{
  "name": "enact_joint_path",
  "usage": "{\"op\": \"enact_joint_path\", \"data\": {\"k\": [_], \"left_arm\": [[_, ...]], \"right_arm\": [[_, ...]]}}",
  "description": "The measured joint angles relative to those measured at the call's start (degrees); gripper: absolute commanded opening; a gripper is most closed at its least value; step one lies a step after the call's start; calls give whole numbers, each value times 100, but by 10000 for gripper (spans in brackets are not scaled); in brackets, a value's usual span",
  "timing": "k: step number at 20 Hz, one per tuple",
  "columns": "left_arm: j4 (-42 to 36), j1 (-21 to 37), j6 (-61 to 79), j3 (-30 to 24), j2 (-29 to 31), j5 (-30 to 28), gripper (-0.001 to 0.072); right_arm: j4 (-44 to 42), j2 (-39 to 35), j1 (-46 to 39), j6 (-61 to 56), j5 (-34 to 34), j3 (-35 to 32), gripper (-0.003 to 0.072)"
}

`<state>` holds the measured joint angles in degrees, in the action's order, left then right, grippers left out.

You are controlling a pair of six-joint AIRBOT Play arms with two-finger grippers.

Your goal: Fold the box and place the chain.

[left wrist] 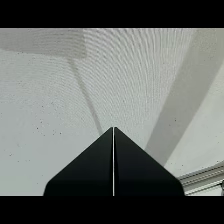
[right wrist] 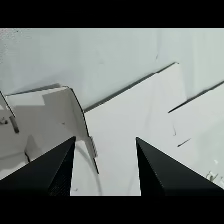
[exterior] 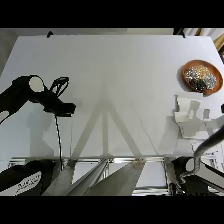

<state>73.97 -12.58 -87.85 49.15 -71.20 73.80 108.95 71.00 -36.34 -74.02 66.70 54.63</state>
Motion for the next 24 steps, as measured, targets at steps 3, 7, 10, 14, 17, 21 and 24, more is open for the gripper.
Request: {"op": "enact_joint_path", "data": {"k": [3,7,10,14,17,21,24], "left_arm": [[2,2,2,0,0,0,11],[2,0,0,0,0,0,11],[0,0,0,0,0,0,11],[2,0,0,0,0,0,11],[2,0,0,0,-2,0,11],[0,0,0,2,0,0,11],[0,2,0,0,0,0,11]], "right_arm": [[-94,282,-85,229,63,0,398],[-164,610,-127,345,120,0,55],[-400,848,-129,361,179,-7,14],[-1099,879,111,730,345,-50,12],[-1775,509,496,1113,302,-345,12],[-2990,-472,1213,1552,-151,-1213,12],[-3998,-1296,1971,1744,-531,-1908,12]]}}
